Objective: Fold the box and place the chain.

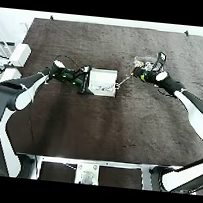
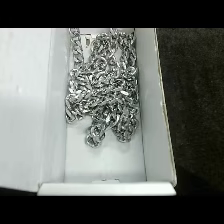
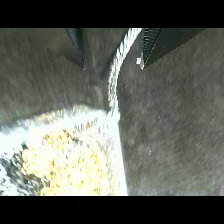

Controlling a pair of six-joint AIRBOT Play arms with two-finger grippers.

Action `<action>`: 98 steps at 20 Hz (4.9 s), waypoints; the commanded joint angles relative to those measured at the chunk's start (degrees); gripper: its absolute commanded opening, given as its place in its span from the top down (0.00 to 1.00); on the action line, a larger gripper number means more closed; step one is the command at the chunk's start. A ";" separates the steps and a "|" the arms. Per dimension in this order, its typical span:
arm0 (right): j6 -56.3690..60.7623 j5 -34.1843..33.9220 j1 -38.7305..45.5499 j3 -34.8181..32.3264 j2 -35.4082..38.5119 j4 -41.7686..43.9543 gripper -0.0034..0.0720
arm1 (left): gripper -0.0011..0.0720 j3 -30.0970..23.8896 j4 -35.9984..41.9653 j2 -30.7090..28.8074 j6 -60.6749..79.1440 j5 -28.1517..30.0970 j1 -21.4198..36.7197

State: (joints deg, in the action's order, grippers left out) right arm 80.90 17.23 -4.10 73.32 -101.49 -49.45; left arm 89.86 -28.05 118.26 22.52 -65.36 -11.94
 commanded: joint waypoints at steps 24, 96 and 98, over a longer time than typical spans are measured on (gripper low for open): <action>-6.60 24.41 -5.03 8.61 24.70 -8.72 0.95 | 0.13 0.00 0.00 0.02 0.02 0.00 0.02; -17.90 6.36 -23.67 4.98 30.93 -8.15 0.95 | 0.13 0.00 -0.02 0.02 0.00 0.33 0.02; -17.88 6.29 -23.67 0.68 29.42 -7.96 0.95 | 0.13 0.00 -0.02 0.02 0.00 0.31 0.04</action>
State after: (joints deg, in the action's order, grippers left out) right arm 62.48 23.46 -27.77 78.63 -70.32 -58.24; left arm 89.86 -28.05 118.26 22.52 -65.04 -11.97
